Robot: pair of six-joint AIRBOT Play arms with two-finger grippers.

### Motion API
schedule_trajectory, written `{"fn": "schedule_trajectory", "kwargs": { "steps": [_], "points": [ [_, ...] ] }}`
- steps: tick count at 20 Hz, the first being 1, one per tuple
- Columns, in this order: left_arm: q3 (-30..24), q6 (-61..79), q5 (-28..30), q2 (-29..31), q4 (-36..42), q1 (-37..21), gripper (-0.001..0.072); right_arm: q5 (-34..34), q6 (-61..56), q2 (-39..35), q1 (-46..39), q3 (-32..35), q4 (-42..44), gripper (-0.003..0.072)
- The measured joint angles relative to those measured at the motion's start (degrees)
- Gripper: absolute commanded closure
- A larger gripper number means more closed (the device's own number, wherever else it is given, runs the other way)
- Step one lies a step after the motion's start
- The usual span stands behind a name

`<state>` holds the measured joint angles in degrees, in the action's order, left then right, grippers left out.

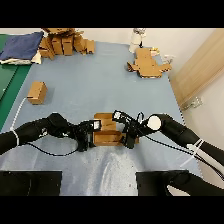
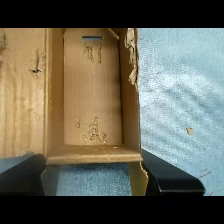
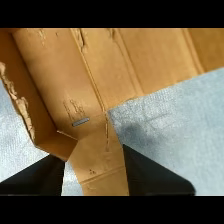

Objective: Fold the box.

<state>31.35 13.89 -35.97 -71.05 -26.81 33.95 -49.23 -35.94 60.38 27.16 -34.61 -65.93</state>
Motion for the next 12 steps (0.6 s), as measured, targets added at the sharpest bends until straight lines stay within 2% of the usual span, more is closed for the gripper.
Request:
{"fn": "schedule_trajectory", "kwargs": {
  "steps": [1, 3, 6, 7, 8, 9, 12],
  "points": [
    [0.00, 0.00, 0.00, 0.00, 0.00, 0.00, 0.0405, 0.26, 0.09, 0.11, 0.04, 0.00, 0.15, 0.0350],
    [0.00, 0.00, 0.00, 0.00, 0.00, 0.00, 0.0404, 0.68, 1.53, 0.26, 0.04, 0.00, 0.81, 0.0398],
    [0.00, 0.00, 0.00, 0.00, 0.00, 0.00, 0.0404, 0.92, 5.27, 0.37, 0.07, 0.00, 3.43, 0.0405],
    [0.00, 0.00, 0.00, 0.00, -0.02, 0.00, 0.0404, 1.01, 6.49, 0.39, 0.07, 0.00, 4.35, 0.0467],
    [0.00, 0.00, 0.00, 0.00, -0.02, 0.00, 0.0404, 1.07, 7.65, 0.39, 0.07, 0.00, 5.51, 0.0478],
    [0.00, 0.00, 0.00, 0.00, -0.02, 0.00, 0.0405, 1.07, 8.50, 0.39, 0.07, 0.00, 6.47, 0.0521],
    [0.00, 0.02, -0.02, 0.00, -0.02, 0.00, 0.0404, 0.76, 10.19, 0.39, 0.07, 0.00, 9.18, 0.0521]
  ]
}}
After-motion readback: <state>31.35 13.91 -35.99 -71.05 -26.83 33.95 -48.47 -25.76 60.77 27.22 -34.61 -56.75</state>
